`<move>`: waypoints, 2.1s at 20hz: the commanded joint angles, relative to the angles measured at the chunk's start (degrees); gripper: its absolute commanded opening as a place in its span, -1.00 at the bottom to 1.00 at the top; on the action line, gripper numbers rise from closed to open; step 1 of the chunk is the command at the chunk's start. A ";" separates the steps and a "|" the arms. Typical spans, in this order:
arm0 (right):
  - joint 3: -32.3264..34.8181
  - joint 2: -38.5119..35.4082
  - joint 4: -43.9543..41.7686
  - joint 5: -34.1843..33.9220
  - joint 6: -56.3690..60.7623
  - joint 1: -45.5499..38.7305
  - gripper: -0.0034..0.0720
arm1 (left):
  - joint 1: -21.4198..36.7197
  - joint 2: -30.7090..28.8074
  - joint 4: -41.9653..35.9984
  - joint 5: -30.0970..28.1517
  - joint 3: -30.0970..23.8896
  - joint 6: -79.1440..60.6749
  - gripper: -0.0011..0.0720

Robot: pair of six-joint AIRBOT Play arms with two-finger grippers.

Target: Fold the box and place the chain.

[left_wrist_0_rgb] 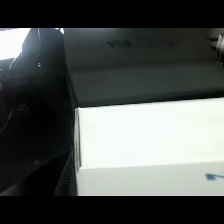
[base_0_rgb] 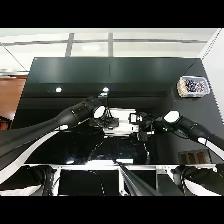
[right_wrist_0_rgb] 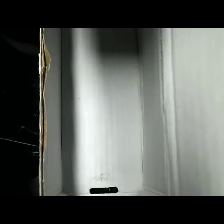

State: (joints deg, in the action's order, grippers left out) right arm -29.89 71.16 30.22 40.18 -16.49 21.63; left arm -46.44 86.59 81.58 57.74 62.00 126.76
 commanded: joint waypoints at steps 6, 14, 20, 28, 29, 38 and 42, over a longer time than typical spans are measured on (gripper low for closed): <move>0.02 0.00 -0.11 0.02 0.17 0.04 0.38 | 0.07 0.28 0.68 0.55 0.39 1.20 -0.91; 0.00 -6.71 10.14 0.90 11.58 -0.15 1.00 | 0.48 -0.11 2.49 1.84 0.39 1.11 -0.91; 0.04 -10.62 11.78 4.17 12.17 -0.07 1.00 | 0.00 -0.09 6.49 2.78 0.39 1.07 -0.91; 0.04 -7.82 7.48 2.40 10.03 0.07 -0.29 | 0.02 -0.09 5.73 2.78 0.39 1.03 -0.90; 0.04 -7.39 5.60 2.14 10.10 0.35 -0.41 | 0.02 -0.09 5.75 2.80 0.39 1.03 -0.90; 0.04 -2.80 -9.68 -0.63 15.56 1.70 -0.42 | 0.13 -0.09 5.79 2.75 0.39 1.03 -0.90; 0.04 -2.80 -9.33 -1.01 19.34 1.70 0.13 | 0.13 -0.09 5.77 2.78 0.39 1.03 -0.90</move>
State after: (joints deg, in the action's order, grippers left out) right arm -29.87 68.07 21.78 39.75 -0.01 23.29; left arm -46.35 86.52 87.37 60.51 62.37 127.87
